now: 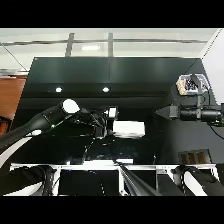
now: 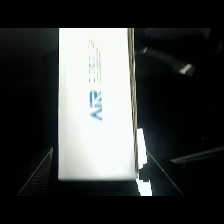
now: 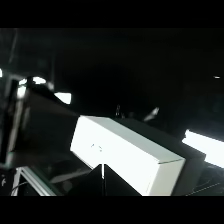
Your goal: Fold the box and place the chain.
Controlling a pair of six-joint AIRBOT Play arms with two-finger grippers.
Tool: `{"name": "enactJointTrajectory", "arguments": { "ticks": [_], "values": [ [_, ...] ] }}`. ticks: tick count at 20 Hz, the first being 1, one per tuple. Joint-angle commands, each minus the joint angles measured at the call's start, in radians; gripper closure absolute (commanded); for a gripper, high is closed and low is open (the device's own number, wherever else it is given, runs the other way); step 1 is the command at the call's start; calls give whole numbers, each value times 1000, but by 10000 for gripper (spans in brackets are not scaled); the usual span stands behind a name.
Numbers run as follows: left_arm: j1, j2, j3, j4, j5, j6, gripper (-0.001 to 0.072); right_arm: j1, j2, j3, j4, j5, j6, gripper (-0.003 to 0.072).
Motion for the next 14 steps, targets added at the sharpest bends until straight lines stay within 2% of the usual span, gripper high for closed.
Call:
{"name": "enactJointTrajectory", "arguments": {
  "ticks": [1,4,7,14],
  "values": [
    [-57,2,53,-38,22,-108,2,-40,11,3,-2,1,3,670],
    [-103,-79,135,-38,32,-138,2,-40,11,3,-2,-7,3,670],
    [-108,-161,195,-33,30,-190,2,-41,11,3,-10,-27,3,671],
    [-124,-209,208,-11,26,-261,3,-41,11,3,-40,-83,3,671]
  ]
}}
